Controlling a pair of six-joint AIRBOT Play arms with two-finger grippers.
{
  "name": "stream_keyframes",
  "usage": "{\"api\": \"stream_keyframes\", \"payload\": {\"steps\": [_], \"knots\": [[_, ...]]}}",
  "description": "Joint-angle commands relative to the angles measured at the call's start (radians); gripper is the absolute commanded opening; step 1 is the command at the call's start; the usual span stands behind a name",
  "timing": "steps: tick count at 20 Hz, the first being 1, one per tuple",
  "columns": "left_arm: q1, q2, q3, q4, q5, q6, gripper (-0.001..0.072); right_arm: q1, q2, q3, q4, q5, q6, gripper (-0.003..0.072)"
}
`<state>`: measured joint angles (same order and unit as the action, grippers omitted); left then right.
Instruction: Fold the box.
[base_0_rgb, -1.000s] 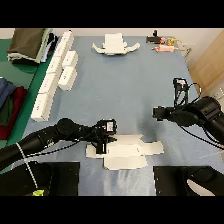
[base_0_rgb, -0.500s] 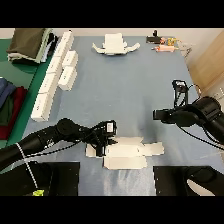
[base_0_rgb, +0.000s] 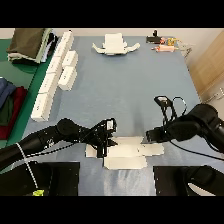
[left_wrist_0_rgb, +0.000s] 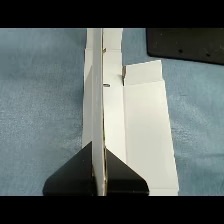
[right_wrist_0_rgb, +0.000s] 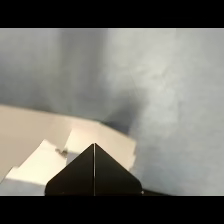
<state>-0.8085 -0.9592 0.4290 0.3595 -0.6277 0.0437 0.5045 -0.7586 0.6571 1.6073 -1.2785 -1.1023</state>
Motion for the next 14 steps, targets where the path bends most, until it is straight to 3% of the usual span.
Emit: {"api": "stream_keyframes", "payload": {"steps": [1, 5, 8, 9, 10, 11, 14], "knots": [[0.000, 0.000, 0.000, 0.000, -0.003, -0.007, 0.0015, 0.184, 0.074, -0.016, 0.021, -0.074, 0.127, 0.0003], [0.000, 0.000, 0.000, 0.000, -0.003, -0.007, 0.0015, 0.474, 0.135, -0.080, 0.018, -0.043, 0.197, 0.0003], [0.000, 0.000, 0.000, 0.000, -0.004, -0.007, 0.0015, 0.764, 0.141, -0.145, -0.023, 0.123, -0.034, 0.0015], [0.000, 0.000, 0.000, 0.000, -0.003, -0.007, 0.0015, 0.833, 0.135, -0.164, -0.059, 0.177, -0.107, 0.0209], [0.000, 0.000, 0.000, 0.000, -0.003, -0.007, 0.0015, 0.884, 0.120, -0.180, -0.128, 0.207, -0.153, 0.0513], [0.000, 0.000, 0.000, 0.000, -0.002, -0.007, 0.0015, 0.909, 0.098, -0.189, -0.204, 0.206, -0.169, 0.0589], [0.000, 0.000, 0.000, 0.000, -0.004, -0.007, 0.0015, 0.913, 0.010, -0.194, -0.382, 0.204, -0.174, 0.0589]]}}
